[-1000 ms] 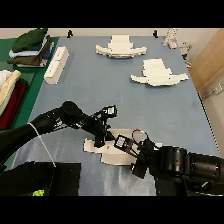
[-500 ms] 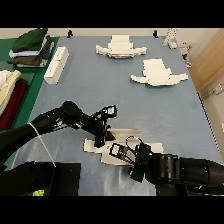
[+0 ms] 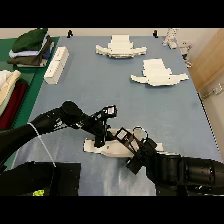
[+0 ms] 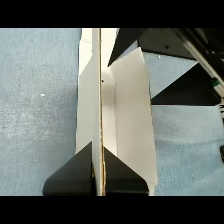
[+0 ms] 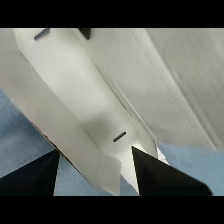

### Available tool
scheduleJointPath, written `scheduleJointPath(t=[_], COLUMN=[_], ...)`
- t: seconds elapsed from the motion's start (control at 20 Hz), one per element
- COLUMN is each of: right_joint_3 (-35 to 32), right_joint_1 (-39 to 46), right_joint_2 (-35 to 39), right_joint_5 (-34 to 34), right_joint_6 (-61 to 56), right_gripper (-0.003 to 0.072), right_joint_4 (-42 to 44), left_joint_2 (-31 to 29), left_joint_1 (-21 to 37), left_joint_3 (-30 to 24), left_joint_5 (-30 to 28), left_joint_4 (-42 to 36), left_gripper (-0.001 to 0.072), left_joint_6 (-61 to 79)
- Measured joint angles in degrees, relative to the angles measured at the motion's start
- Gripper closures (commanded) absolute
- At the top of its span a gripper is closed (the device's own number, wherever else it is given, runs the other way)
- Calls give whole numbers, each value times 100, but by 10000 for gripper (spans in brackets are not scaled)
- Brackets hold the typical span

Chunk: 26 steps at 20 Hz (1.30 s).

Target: Fold the box.

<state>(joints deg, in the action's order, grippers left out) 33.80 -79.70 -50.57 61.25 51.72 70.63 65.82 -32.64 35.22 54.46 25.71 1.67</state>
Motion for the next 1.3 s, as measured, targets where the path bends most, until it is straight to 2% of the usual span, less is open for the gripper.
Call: scheduleJointPath(t=[0.3, 0.65, 1.1, 1.3], right_joint_3=[22, 22, 22, -28], right_joint_1=[0, -2, 31, 177], right_joint_2=[55, 59, 61, 120], right_joint_5=[310, 439, 505, 282], right_joint_6=[-844, -1038, -280, 396], right_gripper=[-17, -21, -31, -31], right_joint_4=[-273, -361, -505, -525], left_joint_2=[0, 0, 0, 0], left_joint_1=[0, 0, 0, 0], left_joint_3=[0, 0, 0, 0], left_joint_5=[-2, -2, 0, 0], left_joint_4=[0, -2, 0, 0], left_gripper=[694, 694, 694, 694], left_joint_6=[0, 0, 0, 0])
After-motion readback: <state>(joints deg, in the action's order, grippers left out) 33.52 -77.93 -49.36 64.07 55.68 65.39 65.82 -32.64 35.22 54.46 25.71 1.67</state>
